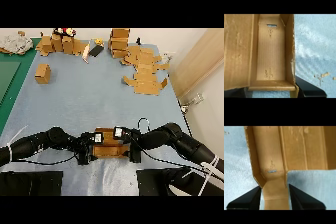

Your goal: Fold the box.

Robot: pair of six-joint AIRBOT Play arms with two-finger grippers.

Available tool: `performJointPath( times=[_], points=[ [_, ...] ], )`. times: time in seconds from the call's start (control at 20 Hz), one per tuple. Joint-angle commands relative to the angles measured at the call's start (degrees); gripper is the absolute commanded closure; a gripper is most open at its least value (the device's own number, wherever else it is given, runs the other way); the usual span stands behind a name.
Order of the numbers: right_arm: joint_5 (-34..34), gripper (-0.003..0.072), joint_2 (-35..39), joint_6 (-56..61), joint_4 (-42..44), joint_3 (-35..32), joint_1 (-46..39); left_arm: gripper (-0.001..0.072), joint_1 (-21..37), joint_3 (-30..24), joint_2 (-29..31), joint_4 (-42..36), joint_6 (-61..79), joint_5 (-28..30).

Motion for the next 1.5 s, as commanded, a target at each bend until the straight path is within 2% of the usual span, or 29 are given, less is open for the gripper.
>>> performJointPath(
  times=[0.0,0.1,0.2,0.3,0.4,0.65,0.7,0.8,0.85,0.9,0.95,1.35,1.4,1.45],
  points=[
    [1.64,0.0166,-1.25,-4.31,2.38,-0.02,0.07,0.0188,-0.02,0.00,-0.02,0.02,0.00,0.00],
    [1.44,0.0176,-1.18,-6.08,4.07,-0.02,0.09,0.0188,-0.02,0.00,-0.02,0.02,0.00,0.00],
    [-0.42,0.0452,-1.18,-7.23,5.88,0.00,0.11,0.0188,-0.02,0.00,-0.02,0.02,0.00,0.00],
    [-0.31,0.0469,-1.18,-7.56,5.42,0.00,1.44,0.0188,-0.02,0.00,-0.02,0.02,0.00,0.00],
    [1.33,0.0548,-1.20,-7.58,5.11,-0.02,2.58,0.0188,-0.02,0.00,-0.02,0.02,0.00,0.00],
    [8.55,0.0564,-1.88,-10.19,4.94,-0.02,5.11,0.0188,-0.02,0.00,-0.02,0.02,0.00,0.00],
    [8.55,0.0599,-2.19,-10.19,5.29,-0.02,5.27,0.0188,-0.02,0.00,-0.02,0.02,0.00,0.00],
    [8.20,0.0585,-2.73,-10.12,5.70,-0.02,6.27,0.0188,-0.02,0.00,-0.02,0.02,0.00,0.00],
    [8.22,0.0440,-2.99,-10.05,5.81,-0.04,6.91,0.0188,-0.02,0.00,-0.02,0.02,0.00,0.00],
    [8.15,0.0199,-3.43,-9.77,6.36,-0.04,7.21,0.0188,-0.02,0.00,-0.02,0.02,0.00,0.00],
    [7.69,0.0159,-3.80,-9.79,7.21,-0.07,7.26,0.0188,-0.02,0.00,-0.02,0.02,0.00,0.00],
    [5.14,0.0160,-3.87,-6.95,4.52,-0.04,7.26,0.0188,-0.02,0.00,-0.02,0.02,0.00,0.00],
    [3.52,0.0177,-2.78,-4.33,3.50,0.13,7.26,0.0188,-0.02,0.00,-0.02,0.02,0.00,0.02],
    [1.11,0.0288,-1.20,-1.36,1.14,0.28,7.26,0.0188,-0.02,0.00,-0.02,0.02,0.00,0.00]
  ],
)
